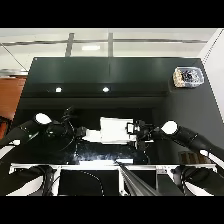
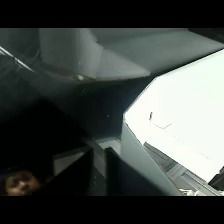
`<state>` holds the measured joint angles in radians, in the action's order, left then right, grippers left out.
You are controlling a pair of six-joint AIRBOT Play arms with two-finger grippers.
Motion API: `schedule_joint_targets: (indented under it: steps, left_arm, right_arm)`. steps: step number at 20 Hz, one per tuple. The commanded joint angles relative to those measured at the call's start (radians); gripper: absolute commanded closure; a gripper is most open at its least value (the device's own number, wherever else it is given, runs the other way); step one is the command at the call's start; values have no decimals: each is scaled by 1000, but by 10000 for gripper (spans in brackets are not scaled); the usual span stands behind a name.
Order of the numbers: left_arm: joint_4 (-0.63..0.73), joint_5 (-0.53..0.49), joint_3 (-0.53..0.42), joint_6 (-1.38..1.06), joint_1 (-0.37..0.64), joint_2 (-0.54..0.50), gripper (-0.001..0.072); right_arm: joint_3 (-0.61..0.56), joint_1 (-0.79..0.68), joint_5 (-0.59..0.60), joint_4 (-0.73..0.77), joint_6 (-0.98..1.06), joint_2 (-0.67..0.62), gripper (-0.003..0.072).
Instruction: Fold the box and place the chain.
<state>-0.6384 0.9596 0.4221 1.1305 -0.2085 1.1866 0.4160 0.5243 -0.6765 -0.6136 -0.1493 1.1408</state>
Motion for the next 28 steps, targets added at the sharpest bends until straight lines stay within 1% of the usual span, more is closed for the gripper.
schedule_joint_targets:
  steps: [1, 2, 3, 4, 5, 6, 8, 11, 12, 16, 18, 20, 24, 26, 28]
  left_arm:
    - [10, 56, 43, -5, -14, -31, 346]
    - [9, 62, 52, -7, -14, -47, 206]
    - [-2, 63, 60, -15, -14, -63, 174]
    - [-8, 63, 64, -26, -14, -78, 166]
    - [-3, 63, 68, -26, -14, -92, 104]
    - [6, 63, 71, -26, -17, -105, 63]
    - [30, 64, 74, -27, -29, -122, 62]
    - [27, 44, 74, -27, -88, -129, 62]
    - [25, 17, 74, -26, -116, -129, 62]
    - [17, -143, 74, 18, -260, -129, 62]
    - [-37, -217, 74, 110, -331, -129, 62]
    - [-112, -265, 75, 196, -392, -129, 70]
    - [-262, -379, 76, 444, -473, -129, 73]
    - [-311, -401, 85, 525, -500, -127, 74]
    - [-401, -397, 111, 611, -525, -125, 76]
  right_arm:
    - [-1, 1, 0, 0, 0, 1, 207]
    - [-1, 1, 0, 0, 0, 1, 207]
    - [-1, 1, 0, 0, 0, 1, 207]
    - [-1, 1, 0, 0, 0, 1, 207]
    - [-1, 1, 0, 0, 0, 1, 207]
    - [-1, 1, 0, 0, 0, 1, 207]
    - [-1, 1, 0, 0, 0, 1, 207]
    - [-1, 1, 0, 0, 0, 1, 208]
    - [-1, 1, 0, 0, 0, 1, 207]
    - [-1, 1, 0, 0, 0, 1, 207]
    - [-1, 1, 0, 0, 0, 1, 207]
    - [-1, 1, 0, 0, 0, 1, 207]
    - [-1, 1, 0, 0, 0, 1, 207]
    - [-1, 1, 0, 0, 0, 1, 207]
    - [-1, 1, 0, 0, 0, 1, 207]
